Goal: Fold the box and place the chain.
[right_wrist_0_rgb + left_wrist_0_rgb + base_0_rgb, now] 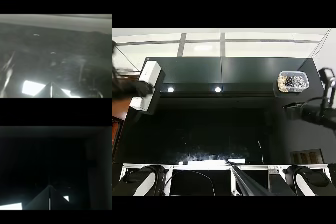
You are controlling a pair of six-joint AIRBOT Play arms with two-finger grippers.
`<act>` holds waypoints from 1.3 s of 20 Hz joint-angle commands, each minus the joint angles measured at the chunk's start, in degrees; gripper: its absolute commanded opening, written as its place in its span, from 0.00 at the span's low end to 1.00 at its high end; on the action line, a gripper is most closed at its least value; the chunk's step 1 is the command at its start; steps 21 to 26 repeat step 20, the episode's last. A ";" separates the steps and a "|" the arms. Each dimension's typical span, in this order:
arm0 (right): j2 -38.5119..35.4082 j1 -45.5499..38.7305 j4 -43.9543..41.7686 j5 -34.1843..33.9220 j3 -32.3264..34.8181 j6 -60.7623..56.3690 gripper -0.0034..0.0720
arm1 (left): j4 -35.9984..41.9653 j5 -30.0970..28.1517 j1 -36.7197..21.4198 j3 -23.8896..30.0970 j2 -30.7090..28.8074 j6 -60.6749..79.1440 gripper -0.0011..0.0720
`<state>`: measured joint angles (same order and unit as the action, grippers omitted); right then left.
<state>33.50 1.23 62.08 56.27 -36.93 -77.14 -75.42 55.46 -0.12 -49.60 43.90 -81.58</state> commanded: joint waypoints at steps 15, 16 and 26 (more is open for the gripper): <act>-1.90 1.38 6.34 -12.83 12.72 -4.24 0.07 | -1.86 -11.78 12.52 25.27 -17.31 -3.58 0.05; -1.90 1.38 6.34 -12.83 12.72 -4.24 0.07 | -1.86 -11.80 12.52 25.27 -17.31 -3.58 0.05; -1.90 1.38 6.34 -12.83 12.72 -4.24 0.07 | -1.86 -11.78 12.52 25.27 -17.31 -3.58 0.05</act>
